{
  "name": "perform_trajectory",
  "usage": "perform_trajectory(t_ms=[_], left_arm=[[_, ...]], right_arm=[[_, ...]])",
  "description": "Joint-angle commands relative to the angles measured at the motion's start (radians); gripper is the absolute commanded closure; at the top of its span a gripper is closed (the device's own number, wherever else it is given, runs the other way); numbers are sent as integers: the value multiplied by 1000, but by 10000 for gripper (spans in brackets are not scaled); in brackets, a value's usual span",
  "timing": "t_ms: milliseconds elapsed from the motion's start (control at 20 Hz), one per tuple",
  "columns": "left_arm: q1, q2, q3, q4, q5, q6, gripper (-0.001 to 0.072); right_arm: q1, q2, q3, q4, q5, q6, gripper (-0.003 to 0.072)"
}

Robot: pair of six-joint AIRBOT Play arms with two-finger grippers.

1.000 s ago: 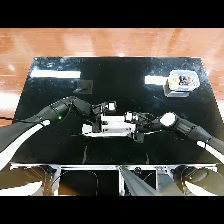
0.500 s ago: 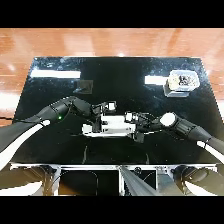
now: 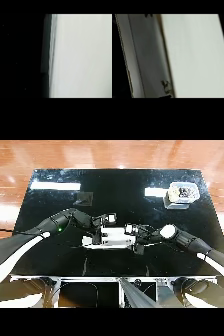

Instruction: Fold the box and place the chain.

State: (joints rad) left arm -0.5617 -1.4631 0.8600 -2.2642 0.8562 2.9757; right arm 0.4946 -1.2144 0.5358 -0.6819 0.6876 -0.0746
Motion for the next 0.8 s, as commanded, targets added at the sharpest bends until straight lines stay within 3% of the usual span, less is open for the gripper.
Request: perform_trajectory(t_ms=[0, 450, 550, 600, 650, 750], left_arm=[[1, 0, 1, -3, 12, 0, 690], [1, 0, 1, -3, 54, -3, 687], [1, 0, 5, -3, 62, -32, 632], [1, 1, 12, 0, 68, -50, 558], [1, 1, 20, 1, 67, -58, 421], [1, 1, 42, 4, 68, -79, 347]], right_arm=[[0, 0, 0, 0, 1, 0, 138], [0, 0, 0, 0, 0, 0, 138], [0, 0, 0, 0, 0, 0, 138], [0, 0, 0, 0, 0, 0, 138], [0, 0, 0, 0, 0, 0, 138], [0, 0, 0, 0, 0, 5, 138]])
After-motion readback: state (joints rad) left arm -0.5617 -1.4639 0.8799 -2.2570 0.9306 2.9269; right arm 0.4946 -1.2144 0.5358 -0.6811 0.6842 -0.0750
